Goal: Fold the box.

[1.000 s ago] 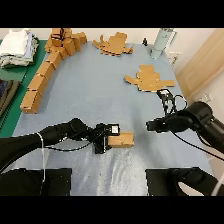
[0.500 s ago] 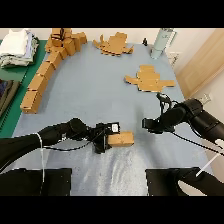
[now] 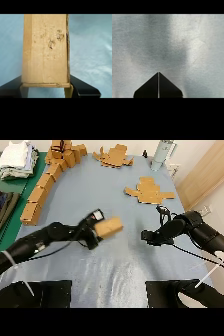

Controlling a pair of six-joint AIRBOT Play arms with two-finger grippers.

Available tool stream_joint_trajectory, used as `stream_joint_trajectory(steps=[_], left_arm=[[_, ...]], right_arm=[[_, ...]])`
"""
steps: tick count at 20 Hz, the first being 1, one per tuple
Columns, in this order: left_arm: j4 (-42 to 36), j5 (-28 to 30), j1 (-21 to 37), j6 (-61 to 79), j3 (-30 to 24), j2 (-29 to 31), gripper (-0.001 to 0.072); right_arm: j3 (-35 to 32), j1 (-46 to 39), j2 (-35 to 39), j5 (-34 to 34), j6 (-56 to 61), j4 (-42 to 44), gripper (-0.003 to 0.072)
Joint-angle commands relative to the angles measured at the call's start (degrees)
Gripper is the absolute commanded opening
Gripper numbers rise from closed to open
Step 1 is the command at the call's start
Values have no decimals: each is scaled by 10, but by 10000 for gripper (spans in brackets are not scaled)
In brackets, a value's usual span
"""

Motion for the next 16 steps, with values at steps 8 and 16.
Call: stream_joint_trajectory(steps=[8,16], left_arm=[[289,-216,289,-384,-63,222,422],[293,-254,529,-386,-112,241,422]], right_arm=[[0,0,0,19,0,-32,4],[0,0,0,18,0,-34,4]])
